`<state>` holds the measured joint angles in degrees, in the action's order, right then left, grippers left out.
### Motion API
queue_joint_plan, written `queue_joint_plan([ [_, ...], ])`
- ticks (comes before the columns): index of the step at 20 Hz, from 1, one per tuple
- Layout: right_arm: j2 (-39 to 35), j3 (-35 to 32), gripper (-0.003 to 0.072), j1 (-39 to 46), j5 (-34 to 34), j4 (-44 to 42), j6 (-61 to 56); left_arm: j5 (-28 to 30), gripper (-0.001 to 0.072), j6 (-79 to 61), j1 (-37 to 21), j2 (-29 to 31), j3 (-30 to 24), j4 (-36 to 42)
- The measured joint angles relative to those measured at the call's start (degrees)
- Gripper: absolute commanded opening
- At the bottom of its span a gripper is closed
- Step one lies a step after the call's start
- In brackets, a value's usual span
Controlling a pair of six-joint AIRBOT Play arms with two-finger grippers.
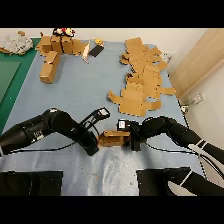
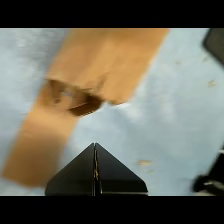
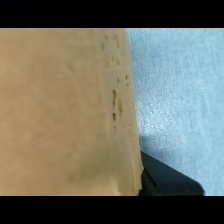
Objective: Fold the box.
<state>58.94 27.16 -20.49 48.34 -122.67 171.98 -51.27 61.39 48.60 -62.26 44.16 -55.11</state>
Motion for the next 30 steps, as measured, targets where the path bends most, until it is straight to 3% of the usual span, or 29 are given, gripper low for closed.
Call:
queue_joint_plan([
  [7,0.0,0.0,0.0529,0.0,0.0,0.3,0.0,14.2,0.0013,4.1,0.3,-5.1,0.0,16.5],
  [14,0.0,0.0,0.0529,0.0,0.0,0.5,0.0,26.3,0.0013,6.3,-4.3,-7.5,0.0,20.4],
  [19,0.0,0.0,0.0529,0.0,0.0,0.7,0.0,28.6,0.0012,7.6,-5.2,-10.1,0.0,21.3],
  [30,0.0,0.0,0.0529,0.0,0.0,1.0,0.0,26.4,0.0012,8.7,-5.6,-14.5,0.0,22.2],
])
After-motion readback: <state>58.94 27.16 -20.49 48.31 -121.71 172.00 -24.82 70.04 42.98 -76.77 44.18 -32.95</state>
